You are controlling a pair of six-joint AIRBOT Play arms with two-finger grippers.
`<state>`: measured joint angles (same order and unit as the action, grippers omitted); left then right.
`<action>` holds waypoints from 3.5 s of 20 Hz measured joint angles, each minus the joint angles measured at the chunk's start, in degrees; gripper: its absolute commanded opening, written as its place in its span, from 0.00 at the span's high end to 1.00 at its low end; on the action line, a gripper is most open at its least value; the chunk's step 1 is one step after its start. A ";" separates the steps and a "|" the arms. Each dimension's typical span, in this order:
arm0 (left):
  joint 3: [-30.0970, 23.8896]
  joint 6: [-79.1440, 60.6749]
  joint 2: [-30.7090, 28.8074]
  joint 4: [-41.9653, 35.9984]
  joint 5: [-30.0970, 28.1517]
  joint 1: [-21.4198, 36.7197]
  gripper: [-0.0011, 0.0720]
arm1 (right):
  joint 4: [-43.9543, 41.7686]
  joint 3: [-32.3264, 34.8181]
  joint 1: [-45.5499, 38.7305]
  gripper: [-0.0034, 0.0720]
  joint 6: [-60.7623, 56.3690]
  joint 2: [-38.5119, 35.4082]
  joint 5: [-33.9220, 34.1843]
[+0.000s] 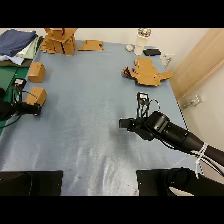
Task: Fold the box.
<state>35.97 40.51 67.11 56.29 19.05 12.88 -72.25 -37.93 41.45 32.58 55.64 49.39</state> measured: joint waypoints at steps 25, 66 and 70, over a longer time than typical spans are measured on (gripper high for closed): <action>51.10 10.49 42.34 0.07 3.61 0.13 0.34 | 1.14 0.00 -0.07 0.95 -0.15 0.68 -5.66; 38.62 25.94 15.63 -1.07 55.19 -25.33 0.97 | -24.59 -25.94 -7.87 0.95 29.53 20.04 3.02; 34.29 30.10 14.82 -1.22 48.83 -36.65 0.97 | -30.27 -31.95 -7.56 0.95 35.30 27.58 5.49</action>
<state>70.26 70.61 81.93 55.07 67.88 -23.77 -102.52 -69.89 33.89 67.88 83.22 54.87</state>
